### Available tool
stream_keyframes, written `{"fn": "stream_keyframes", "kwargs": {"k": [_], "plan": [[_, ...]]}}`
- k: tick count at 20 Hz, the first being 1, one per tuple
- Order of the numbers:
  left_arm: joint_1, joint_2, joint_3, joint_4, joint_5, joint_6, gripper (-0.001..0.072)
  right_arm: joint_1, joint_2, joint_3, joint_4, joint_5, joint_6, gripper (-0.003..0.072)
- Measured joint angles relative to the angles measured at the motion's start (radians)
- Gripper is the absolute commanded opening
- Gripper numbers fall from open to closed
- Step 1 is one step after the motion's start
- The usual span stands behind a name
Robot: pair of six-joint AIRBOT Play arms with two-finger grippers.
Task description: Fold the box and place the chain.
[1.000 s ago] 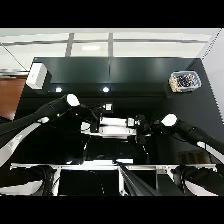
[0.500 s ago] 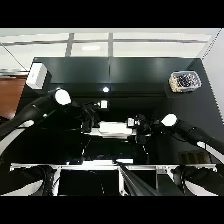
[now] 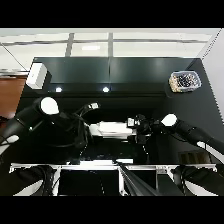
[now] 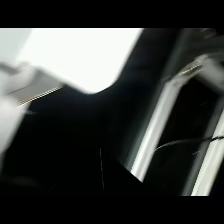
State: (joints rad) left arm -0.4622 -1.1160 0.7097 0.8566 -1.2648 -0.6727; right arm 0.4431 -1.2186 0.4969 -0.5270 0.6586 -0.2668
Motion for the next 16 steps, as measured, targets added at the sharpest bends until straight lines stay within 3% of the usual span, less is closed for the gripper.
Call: {"fn": "stream_keyframes", "kwargs": {"k": [3, 8, 12, 16], "plan": [[-0.031, 0.005, -0.087, -0.229, 0.157, 0.07, 0.0025, 0.0, 0.0, 0.0, 0.0, 0.0, 0.0, 0.0235], [-0.049, -0.011, -0.121, -0.519, 0.553, 0.244, 0.0025, 0.0, 0.0, 0.0, 0.0, 0.0, 0.001, 0.0235], [-0.052, -0.072, -0.092, -0.537, 0.706, 0.304, 0.0025, 0.0, 0.0, 0.0, 0.0, 0.0, 0.001, 0.0235], [-0.052, -0.132, -0.067, -0.496, 0.758, 0.32, 0.0025, 0.0, 0.0, 0.0, 0.0, 0.0, 0.0, 0.0235]]}}
